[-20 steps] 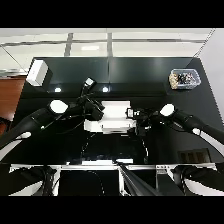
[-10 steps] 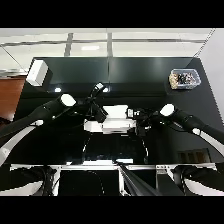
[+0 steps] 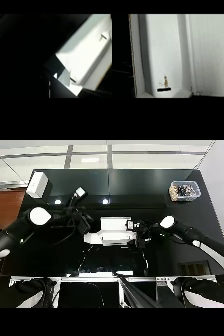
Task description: Fold the box and place the chain.
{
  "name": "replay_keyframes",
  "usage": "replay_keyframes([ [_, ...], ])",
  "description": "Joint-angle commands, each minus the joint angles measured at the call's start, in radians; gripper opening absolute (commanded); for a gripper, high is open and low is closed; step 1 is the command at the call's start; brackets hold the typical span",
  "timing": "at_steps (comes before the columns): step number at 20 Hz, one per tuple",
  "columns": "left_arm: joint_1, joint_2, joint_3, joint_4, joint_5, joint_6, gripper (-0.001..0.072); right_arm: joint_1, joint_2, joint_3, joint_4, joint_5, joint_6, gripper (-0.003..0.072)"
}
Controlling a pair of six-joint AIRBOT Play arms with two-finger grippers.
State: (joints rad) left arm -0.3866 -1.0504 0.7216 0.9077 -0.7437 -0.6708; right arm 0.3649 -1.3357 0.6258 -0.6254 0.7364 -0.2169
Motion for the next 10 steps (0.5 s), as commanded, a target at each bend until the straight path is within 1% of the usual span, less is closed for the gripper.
replay_keyframes([
  [1, -0.02, 0.058, -0.118, -0.018, -0.024, 0.291, 0.0263, 0.001, -0.001, 0.0, 0.0, 0.0, 0.0, 0.0181],
  [2, -0.037, 0.052, -0.137, -0.017, -0.001, 0.422, 0.0659, 0.001, -0.001, 0.0, 0.0, 0.0, 0.0, 0.0181],
  [3, -0.05, 0.045, -0.145, -0.007, 0.025, 0.5, 0.0717, 0.001, -0.001, 0.0, 0.0, 0.0, 0.0, 0.0181],
  [4, -0.062, 0.031, -0.144, 0.005, 0.052, 0.522, 0.0717, 0.001, -0.001, 0.0, 0.0, 0.0, 0.0, 0.0181],
  [5, -0.072, 0.014, -0.143, 0.006, 0.068, 0.541, 0.0692, 0.001, -0.001, 0.0, 0.0, 0.0, 0.0, 0.0182],
  [6, -0.081, -0.008, -0.134, 0.004, 0.039, 0.588, 0.0674, 0.001, -0.001, 0.0, 0.001, -0.001, 0.0, 0.0183],
  [7, -0.084, -0.037, -0.117, 0.003, -0.008, 0.614, 0.0674, 0.001, -0.001, 0.0, 0.0, 0.0, 0.0, 0.0183],
  [8, -0.084, -0.066, -0.101, -0.003, -0.027, 0.62, 0.0674, 0.001, -0.001, 0.0, 0.001, 0.0, 0.0, 0.0183],
  [10, -0.083, -0.115, -0.073, -0.033, -0.016, 0.62, 0.0671, 0.001, -0.001, 0.0, 0.0, -0.001, 0.0, 0.0182],
])
